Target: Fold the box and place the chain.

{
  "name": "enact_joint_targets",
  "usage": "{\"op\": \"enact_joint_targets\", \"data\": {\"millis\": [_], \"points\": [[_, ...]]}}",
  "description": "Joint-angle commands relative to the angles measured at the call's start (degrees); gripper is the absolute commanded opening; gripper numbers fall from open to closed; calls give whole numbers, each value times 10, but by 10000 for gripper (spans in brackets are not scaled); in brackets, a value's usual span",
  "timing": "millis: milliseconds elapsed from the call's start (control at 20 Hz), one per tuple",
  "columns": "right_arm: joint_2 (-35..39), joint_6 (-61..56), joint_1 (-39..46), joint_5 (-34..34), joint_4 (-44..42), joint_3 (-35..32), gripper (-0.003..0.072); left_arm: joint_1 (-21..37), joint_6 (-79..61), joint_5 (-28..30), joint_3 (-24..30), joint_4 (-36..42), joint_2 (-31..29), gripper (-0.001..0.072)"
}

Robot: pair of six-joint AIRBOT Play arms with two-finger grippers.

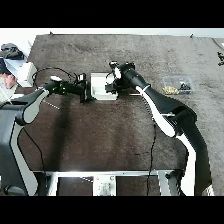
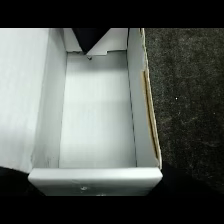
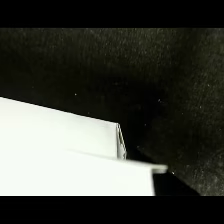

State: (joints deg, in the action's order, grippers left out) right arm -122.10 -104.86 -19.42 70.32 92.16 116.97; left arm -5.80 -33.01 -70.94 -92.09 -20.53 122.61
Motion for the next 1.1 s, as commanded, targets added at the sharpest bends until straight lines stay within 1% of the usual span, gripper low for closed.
{"op": "enact_joint_targets", "data": {"millis": [0, 100, 300, 350, 400, 450, 500, 650, 700, 750, 800, 1050], "points": [[0, -4, 0, -11, 2, 0, 280, 0, 0, 0, 0, 0, 0, 205], [0, -5, 0, -11, 2, 0, 280, 0, 0, 0, 0, 0, 0, 205], [-5, -15, 0, -11, 3, -1, 241, 0, 0, 0, 0, 0, 0, 205], [-5, -15, 0, -10, 3, -1, 208, 0, 0, 0, 0, 0, 0, 205], [-5, -16, 0, -13, 10, 0, 132, 0, 0, 0, 0, 0, 0, 205], [-5, -19, 0, -15, 12, 0, 107, 0, 0, 0, 0, 0, 0, 205], [-5, -19, 0, -17, 13, 0, 59, 0, 0, 0, 0, 0, 0, 205], [-5, -30, 0, -18, 15, 0, 60, 0, 0, 0, 0, 0, 0, 205], [-5, -30, 0, -18, 15, 0, 73, 0, 0, 0, 0, 0, 0, 205], [-3, -30, 0, -18, 15, 0, 225, 0, 0, 0, 0, 0, 0, 205], [0, -30, 0, -18, 15, 0, 284, 0, 0, 0, 0, 0, 0, 205], [30, -29, 0, -13, 15, 0, 294, 0, 0, 0, 0, 0, 0, 205]]}}
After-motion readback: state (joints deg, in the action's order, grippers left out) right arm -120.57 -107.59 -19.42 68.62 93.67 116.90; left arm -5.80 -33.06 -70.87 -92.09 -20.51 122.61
